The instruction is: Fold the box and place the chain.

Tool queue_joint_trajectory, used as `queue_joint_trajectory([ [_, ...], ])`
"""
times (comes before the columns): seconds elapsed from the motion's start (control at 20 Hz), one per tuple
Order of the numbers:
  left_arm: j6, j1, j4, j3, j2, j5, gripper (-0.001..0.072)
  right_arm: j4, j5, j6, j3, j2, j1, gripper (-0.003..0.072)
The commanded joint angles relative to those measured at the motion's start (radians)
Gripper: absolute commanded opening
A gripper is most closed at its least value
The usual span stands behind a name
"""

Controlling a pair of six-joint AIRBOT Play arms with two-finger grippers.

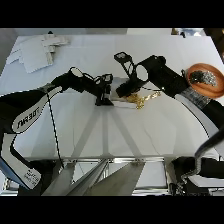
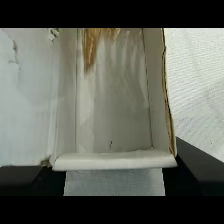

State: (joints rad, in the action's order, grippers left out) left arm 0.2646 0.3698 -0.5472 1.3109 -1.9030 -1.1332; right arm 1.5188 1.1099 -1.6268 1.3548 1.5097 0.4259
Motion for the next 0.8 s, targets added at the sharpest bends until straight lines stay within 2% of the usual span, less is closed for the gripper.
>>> queue_joint_trajectory([
  [0.0, 0.000, 0.000, 0.000, 0.000, 0.000, 0.000, 0.0393, 0.003, 0.001, 0.000, 0.001, -0.020, 0.000, 0.0285],
  [0.3, 0.000, 0.000, 0.000, 0.000, 0.000, 0.000, 0.0393, 0.029, 0.033, 0.041, 0.001, -0.201, 0.000, 0.0301],
  [0.4, 0.000, 0.000, 0.000, 0.000, 0.000, 0.000, 0.0393, 0.031, 0.064, 0.198, -0.009, -0.283, 0.000, 0.0471],
  [0.45, 0.000, 0.000, 0.000, 0.000, 0.000, 0.000, 0.0393, 0.034, 0.061, 0.284, -0.031, -0.325, 0.000, 0.0480],
  [0.55, 0.000, 0.000, 0.000, 0.000, 0.000, 0.000, 0.0393, 0.026, 0.007, 0.453, -0.127, -0.417, -0.006, 0.0480],
  [0.65, 0.000, 0.000, 0.000, 0.000, 0.000, 0.000, 0.0393, -0.044, -0.081, 0.641, -0.274, -0.518, -0.036, 0.0480],
  [0.75, 0.000, 0.000, 0.000, 0.000, 0.000, 0.000, 0.0393, -0.097, -0.132, 0.737, -0.408, -0.584, -0.097, 0.0480],
])
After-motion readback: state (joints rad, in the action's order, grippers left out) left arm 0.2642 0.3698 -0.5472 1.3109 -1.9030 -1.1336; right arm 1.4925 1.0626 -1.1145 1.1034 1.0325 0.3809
